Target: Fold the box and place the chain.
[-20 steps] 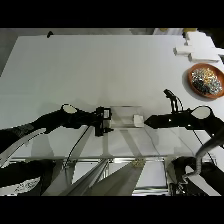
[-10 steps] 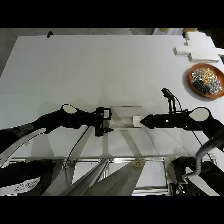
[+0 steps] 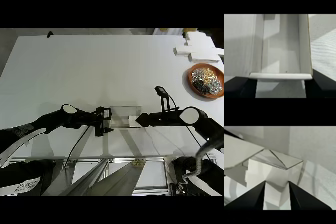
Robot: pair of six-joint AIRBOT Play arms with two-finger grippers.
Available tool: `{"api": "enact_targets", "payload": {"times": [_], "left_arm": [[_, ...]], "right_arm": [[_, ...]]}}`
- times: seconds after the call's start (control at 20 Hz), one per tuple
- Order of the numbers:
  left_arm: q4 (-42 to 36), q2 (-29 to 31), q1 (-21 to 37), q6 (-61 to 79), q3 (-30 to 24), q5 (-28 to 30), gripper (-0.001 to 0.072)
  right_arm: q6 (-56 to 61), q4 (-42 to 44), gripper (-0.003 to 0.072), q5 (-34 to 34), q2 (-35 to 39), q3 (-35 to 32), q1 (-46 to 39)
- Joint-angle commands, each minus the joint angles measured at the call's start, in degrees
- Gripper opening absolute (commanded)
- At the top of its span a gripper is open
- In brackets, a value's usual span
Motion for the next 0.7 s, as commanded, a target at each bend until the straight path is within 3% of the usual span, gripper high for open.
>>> {"api": "enact_targets", "payload": {"times": [0.0,0.65], "left_arm": [[0.0,0.0,0.0,0.0,0.0,0.0,0.0074],[0.0,0.0,0.0,0.0,0.0,0.0,0.0074]], "right_arm": [[13.2,-10.2,0.0342,1.5,-3.0,3.5,4.2],[38.9,-31.3,0.0335,13.0,-19.5,19.7,16.4]]}}
